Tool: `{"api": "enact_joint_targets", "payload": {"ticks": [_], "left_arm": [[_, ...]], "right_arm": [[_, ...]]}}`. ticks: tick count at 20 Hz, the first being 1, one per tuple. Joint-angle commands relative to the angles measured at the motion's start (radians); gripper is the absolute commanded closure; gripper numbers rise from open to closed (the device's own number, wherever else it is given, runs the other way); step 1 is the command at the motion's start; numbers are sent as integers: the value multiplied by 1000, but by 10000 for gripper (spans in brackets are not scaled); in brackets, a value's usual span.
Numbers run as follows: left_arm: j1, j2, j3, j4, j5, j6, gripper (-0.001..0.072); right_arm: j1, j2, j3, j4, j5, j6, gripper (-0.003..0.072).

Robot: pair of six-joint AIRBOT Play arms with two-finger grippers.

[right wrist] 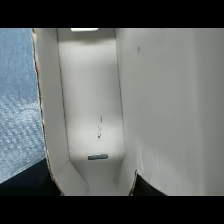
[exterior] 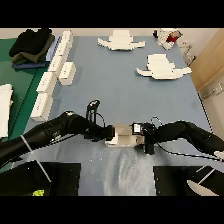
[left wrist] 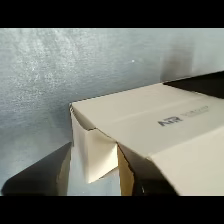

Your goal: Fold the box.

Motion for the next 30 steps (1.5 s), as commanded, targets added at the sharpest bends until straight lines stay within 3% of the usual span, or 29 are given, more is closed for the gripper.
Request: {"api": "enact_joint_targets", "payload": {"ticks": [1,7,10,14,20,21,22,30], "left_arm": [[-95,-94,120,261,-129,-323,299],[-214,-244,304,410,-318,-512,306],[-252,-325,371,446,-357,-532,306],[-272,-403,412,449,-358,-533,306],[-272,-408,416,464,-418,-560,308],[-272,-408,416,463,-418,-564,476],[-275,-408,416,465,-416,-563,702],[-278,-408,416,471,-421,-570,695]], "right_arm": [[0,0,1,0,0,0,188],[0,0,1,0,0,0,187],[0,0,1,0,0,0,187],[0,0,1,0,0,0,187],[0,0,1,0,1,0,187],[0,0,1,0,0,0,187],[0,0,1,0,0,0,188],[0,0,1,0,0,0,188]]}}
